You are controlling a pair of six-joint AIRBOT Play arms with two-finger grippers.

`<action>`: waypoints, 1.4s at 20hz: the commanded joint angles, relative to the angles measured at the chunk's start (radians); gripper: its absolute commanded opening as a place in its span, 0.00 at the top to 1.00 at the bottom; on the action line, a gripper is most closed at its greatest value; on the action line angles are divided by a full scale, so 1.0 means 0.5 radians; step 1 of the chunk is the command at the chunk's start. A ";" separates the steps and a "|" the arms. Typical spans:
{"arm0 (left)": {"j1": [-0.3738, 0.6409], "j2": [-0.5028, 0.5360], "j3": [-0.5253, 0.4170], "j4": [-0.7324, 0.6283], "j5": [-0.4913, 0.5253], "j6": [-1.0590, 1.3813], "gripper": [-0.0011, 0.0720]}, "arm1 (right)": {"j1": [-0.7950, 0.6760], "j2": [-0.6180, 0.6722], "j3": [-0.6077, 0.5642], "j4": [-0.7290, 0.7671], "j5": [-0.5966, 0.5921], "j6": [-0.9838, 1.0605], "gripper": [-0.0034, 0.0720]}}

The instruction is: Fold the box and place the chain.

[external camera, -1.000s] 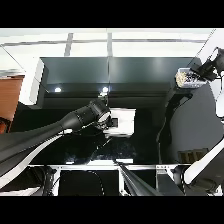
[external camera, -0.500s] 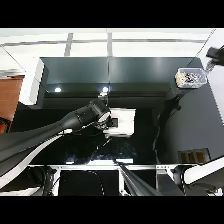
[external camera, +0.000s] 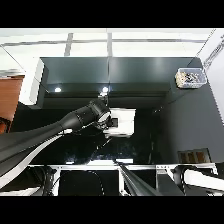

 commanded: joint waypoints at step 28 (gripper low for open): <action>0.000 -0.001 0.000 0.000 -0.003 0.000 0.95 | 1.093 0.687 -0.179 0.807 0.490 0.123 0.94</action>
